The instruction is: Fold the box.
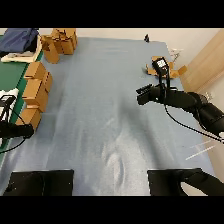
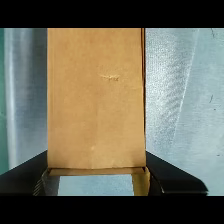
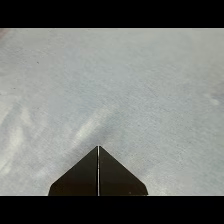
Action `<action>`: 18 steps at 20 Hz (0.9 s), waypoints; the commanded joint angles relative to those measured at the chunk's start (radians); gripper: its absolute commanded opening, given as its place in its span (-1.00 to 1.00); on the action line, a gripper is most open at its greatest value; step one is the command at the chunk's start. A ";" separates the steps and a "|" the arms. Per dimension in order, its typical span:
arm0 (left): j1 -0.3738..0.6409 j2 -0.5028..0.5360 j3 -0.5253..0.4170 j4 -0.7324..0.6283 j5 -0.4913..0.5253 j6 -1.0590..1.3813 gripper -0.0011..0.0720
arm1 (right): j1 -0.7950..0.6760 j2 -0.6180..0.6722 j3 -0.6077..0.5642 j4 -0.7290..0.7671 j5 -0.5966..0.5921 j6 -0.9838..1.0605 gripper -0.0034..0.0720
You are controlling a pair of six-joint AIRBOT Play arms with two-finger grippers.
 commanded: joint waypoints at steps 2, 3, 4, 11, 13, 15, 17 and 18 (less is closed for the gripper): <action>0.016 -0.088 -0.001 -0.035 0.035 0.112 -0.63 | 0.001 0.000 0.000 0.009 -0.012 0.000 -0.90; 0.016 -0.089 -0.001 -0.034 0.052 0.104 0.09 | 0.001 0.000 0.000 0.009 -0.021 0.000 -0.91; 0.016 -0.082 0.000 -0.022 0.073 0.090 0.32 | 0.001 0.000 0.000 0.008 -0.030 0.000 -0.91; 0.016 -0.039 -0.001 0.048 0.059 0.053 0.93 | 0.001 0.000 0.000 0.009 -0.035 0.000 -0.91; 0.016 -0.032 0.000 0.047 0.047 0.052 0.93 | 0.001 0.000 0.000 0.009 -0.035 0.000 -0.91; 0.016 0.000 0.005 0.046 0.027 0.052 0.93 | 0.001 0.000 0.000 0.008 -0.039 0.000 -0.91; 0.016 0.051 0.024 0.041 -0.022 0.053 0.93 | 0.001 0.000 0.000 0.008 -0.051 0.000 -0.90; 0.016 0.076 0.039 0.027 -0.065 0.052 0.93 | 0.001 0.000 0.000 0.008 -0.053 0.000 -0.91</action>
